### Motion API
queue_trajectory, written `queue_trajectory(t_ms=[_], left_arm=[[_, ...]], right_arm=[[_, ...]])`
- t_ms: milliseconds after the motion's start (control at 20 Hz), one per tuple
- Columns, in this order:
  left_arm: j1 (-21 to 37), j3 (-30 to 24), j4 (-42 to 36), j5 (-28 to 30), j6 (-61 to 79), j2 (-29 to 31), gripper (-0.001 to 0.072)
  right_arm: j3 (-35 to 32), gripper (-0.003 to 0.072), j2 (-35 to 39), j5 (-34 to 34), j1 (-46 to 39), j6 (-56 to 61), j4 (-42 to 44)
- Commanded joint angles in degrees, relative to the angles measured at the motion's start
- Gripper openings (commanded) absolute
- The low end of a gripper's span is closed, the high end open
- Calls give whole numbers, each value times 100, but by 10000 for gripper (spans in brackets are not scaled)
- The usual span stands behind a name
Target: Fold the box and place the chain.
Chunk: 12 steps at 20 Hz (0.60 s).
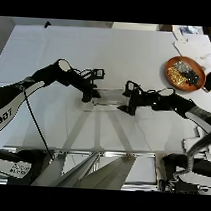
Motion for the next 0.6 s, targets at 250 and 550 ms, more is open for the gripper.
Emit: queue_trajectory(t_ms=[250, 550], left_arm=[[-4, -2, 0, 0, 0, -2, 12], [-4, -2, 0, 0, 0, -2, 12]], right_arm=[[964, 693, -879, 1565, -608, -85, -413], [1064, 693, -1054, 1718, -400, 37, -885]])
